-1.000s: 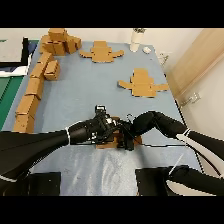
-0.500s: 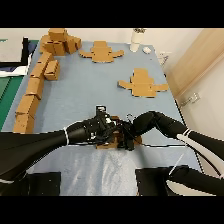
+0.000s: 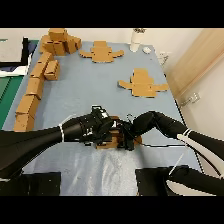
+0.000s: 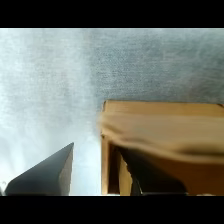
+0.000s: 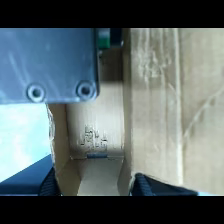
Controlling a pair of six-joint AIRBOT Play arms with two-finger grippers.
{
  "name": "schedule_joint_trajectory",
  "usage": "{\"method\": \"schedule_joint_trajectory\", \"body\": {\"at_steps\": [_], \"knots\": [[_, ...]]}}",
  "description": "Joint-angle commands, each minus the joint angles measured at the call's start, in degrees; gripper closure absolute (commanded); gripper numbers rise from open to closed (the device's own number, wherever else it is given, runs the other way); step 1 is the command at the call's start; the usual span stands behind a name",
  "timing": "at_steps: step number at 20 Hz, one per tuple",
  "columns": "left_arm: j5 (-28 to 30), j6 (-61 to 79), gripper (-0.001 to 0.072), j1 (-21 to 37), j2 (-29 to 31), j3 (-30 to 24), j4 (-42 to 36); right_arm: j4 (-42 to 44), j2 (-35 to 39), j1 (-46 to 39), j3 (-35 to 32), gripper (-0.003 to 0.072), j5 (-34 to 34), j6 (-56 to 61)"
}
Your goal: Fold the box.
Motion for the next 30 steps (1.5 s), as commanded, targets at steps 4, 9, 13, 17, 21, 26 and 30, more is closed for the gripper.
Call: {"method": "schedule_joint_trajectory", "body": {"at_steps": [4,9,13,17,21,26,30], "knots": [[-0.61,4.2,0.03,4.2,1.16,0.04,-7.34,0.02,0.02,-0.02,0.04,0.0185,0.0,0.02],[-1.09,6.88,0.03,8.41,1.42,0.04,-11.98,0.02,0.02,-0.02,0.04,0.0185,0.0,0.02],[-0.94,10.8,0.03,11.26,1.44,0.07,-16.17,0.02,0.02,-0.02,0.04,0.0185,0.0,0.02],[-1.11,16.57,0.03,15.13,1.44,0.07,-21.4,0.02,0.02,-0.02,0.04,0.0185,0.0,0.02],[-1.66,28.85,0.03,19.89,1.42,0.04,-31.52,0.02,0.02,-0.02,0.04,0.0185,0.0,0.02],[-11.02,42.62,0.03,27.85,1.42,0.04,-31.91,0.02,0.02,-0.02,0.04,0.0184,0.0,0.02],[-19.1,59.58,0.0327,36.85,1.42,0.02,-34.29,0.02,0.02,-0.02,0.04,0.0185,0.0,0.02]]}}
